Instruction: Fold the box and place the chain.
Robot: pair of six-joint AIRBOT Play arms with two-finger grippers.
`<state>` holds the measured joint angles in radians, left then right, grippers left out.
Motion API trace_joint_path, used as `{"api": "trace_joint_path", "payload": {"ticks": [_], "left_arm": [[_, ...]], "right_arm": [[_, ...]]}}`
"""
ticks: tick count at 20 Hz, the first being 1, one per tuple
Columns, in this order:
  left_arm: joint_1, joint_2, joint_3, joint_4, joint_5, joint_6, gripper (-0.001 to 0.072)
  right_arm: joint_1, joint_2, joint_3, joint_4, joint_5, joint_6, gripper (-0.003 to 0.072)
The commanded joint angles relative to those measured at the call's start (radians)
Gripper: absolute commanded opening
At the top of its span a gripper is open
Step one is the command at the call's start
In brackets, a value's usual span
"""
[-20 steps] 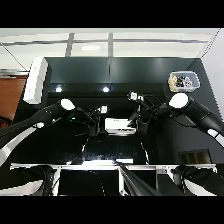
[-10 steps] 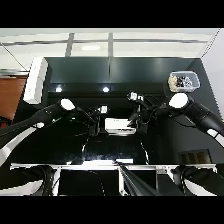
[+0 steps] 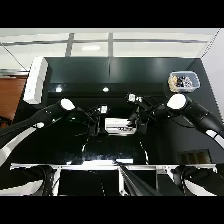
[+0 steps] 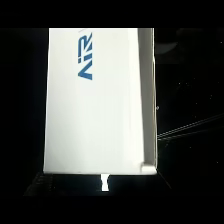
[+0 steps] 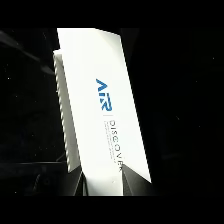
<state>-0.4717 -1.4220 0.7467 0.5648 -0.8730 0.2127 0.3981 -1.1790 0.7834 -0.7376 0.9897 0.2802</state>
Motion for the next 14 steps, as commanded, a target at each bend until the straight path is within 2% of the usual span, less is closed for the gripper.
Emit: {"api": "trace_joint_path", "payload": {"ticks": [1,7,8,14], "left_arm": [[0.000,-0.001,0.000,0.000,0.000,0.000,0.0493],[0.000,-0.001,0.000,0.000,0.000,0.000,0.0494],[0.000,-0.001,0.000,0.000,0.000,0.000,0.0493],[0.000,-0.001,0.000,0.000,0.000,0.000,0.0493]], "right_arm": [[0.002,0.000,-0.001,-0.004,-0.001,0.000,0.0245],[0.002,0.000,-0.001,-0.022,0.024,0.001,0.0248],[0.002,0.000,-0.001,-0.022,0.024,0.001,0.0279],[0.002,0.000,-0.001,-0.023,0.034,0.027,0.0276]]}}
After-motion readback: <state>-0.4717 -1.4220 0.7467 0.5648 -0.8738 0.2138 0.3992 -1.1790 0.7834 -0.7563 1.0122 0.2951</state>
